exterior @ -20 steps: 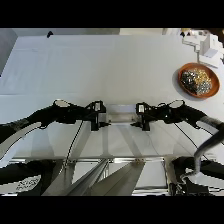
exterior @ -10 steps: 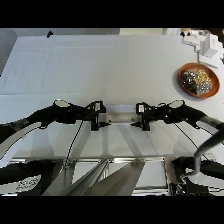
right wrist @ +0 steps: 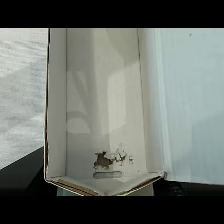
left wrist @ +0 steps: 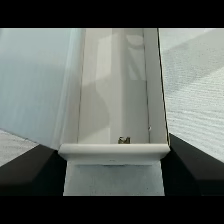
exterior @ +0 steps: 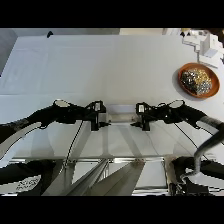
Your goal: Fold the box and place the chain.
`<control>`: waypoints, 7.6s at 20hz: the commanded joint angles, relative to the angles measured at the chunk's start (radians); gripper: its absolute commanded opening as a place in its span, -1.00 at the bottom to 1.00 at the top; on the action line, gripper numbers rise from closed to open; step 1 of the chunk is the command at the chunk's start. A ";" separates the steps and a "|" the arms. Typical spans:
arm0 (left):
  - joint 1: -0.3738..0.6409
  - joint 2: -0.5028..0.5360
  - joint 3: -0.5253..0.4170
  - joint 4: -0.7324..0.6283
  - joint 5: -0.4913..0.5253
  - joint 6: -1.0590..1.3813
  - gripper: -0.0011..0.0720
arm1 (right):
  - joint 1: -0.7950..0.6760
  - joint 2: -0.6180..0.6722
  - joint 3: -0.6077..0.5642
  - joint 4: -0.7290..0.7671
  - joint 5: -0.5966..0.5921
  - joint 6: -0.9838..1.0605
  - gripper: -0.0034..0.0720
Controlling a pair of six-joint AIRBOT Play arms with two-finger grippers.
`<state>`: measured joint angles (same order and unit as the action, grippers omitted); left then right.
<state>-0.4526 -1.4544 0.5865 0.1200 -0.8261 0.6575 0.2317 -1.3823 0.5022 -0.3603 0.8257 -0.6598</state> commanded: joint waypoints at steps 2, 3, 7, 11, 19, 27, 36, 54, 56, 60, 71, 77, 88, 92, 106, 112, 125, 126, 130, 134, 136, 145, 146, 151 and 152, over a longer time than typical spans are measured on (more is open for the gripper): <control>0.000 0.000 0.001 0.000 0.000 0.000 -0.61 | 0.001 0.000 0.000 -0.002 0.002 0.000 0.06; 0.000 0.000 0.001 0.000 0.000 0.000 -0.61 | 0.001 0.000 0.000 -0.002 0.002 0.000 0.36; 0.000 0.000 0.001 0.000 0.000 0.000 -0.61 | 0.001 0.010 0.000 -0.004 0.016 0.004 0.96; 0.000 0.000 0.001 0.000 0.000 0.000 -0.61 | 0.001 0.055 0.000 -0.085 0.032 0.128 0.96; 0.000 0.000 0.001 0.000 0.000 0.000 -0.61 | 0.001 0.182 0.001 -0.537 0.024 0.604 0.91; 0.000 0.000 0.001 0.000 0.000 0.000 -0.61 | 0.001 0.405 0.003 -0.728 0.090 0.993 0.56; 0.000 0.000 0.001 0.000 0.000 0.000 -0.61 | 0.001 0.645 0.003 -0.019 0.060 0.990 -0.87; 0.000 0.000 0.001 0.000 0.000 -0.001 -0.61 | 0.092 0.073 0.191 0.152 -0.128 0.951 -0.87; 0.000 0.000 0.001 0.000 0.000 -0.001 -0.61 | 0.092 0.054 0.192 0.104 -0.167 1.011 -0.87; 0.000 0.000 0.001 0.000 0.000 0.000 -0.61 | 0.092 0.018 0.192 -0.132 -0.157 1.189 -0.87; 0.000 0.000 0.001 0.000 0.000 0.000 -0.61 | 0.033 0.243 0.193 -0.196 -0.063 1.209 -0.87; 0.000 0.000 0.001 0.000 0.000 -0.001 -0.61 | -0.077 0.435 0.192 -0.547 0.082 1.204 -0.87; 0.000 0.000 0.001 0.000 0.000 0.000 -0.61 | 0.045 0.410 0.012 -0.646 0.041 0.433 -0.22; 0.000 0.000 0.001 0.000 0.000 -0.001 -0.61 | 0.062 0.345 0.008 -0.500 -0.013 0.332 -0.34; 0.000 0.000 0.001 0.000 0.000 -0.001 -0.61 | 0.063 0.284 0.008 -0.365 -0.066 0.306 -0.47; 0.000 0.000 0.001 0.000 0.000 0.000 -0.61 | 0.122 0.283 0.008 -0.343 -0.113 0.307 -0.50; 0.000 0.000 0.001 0.000 0.000 -0.001 -0.61 | 0.122 0.282 0.002 -0.334 -0.109 0.319 0.51; 0.000 0.000 0.001 0.000 0.000 0.000 -0.61 | 0.122 0.281 -0.005 -0.335 -0.110 0.319 0.51; 0.000 0.000 0.001 0.000 0.000 -0.001 -0.61 | 0.121 0.282 -0.016 -0.342 -0.109 0.393 0.49; 0.000 0.000 0.001 0.000 0.000 -0.001 -0.61 | 0.121 0.343 -0.016 -0.474 -0.100 0.671 -0.78; 0.000 0.000 0.001 0.000 0.000 -0.001 -0.61 | 0.121 0.399 -0.016 -0.537 -0.101 0.843 -0.87; 0.000 0.000 0.001 0.000 0.000 -0.001 -0.61 | -0.269 0.609 -0.016 -0.780 -0.045 1.978 -0.87; 0.000 0.000 0.001 0.000 0.000 -0.001 -0.61 | -0.314 0.600 -0.016 -0.780 -0.029 2.026 -0.87; 0.000 0.000 0.001 0.000 0.000 -0.001 -0.61 | -0.333 0.444 -0.016 -0.700 0.053 2.012 -0.87; 0.000 0.000 0.001 0.000 0.000 -0.001 -0.61 | -0.333 0.405 -0.016 -0.687 0.054 2.012 -0.87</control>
<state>-0.4526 -1.4548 0.5873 0.1200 -0.8268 0.6559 -0.0788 -0.8963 0.4862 -1.0863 0.8429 1.2972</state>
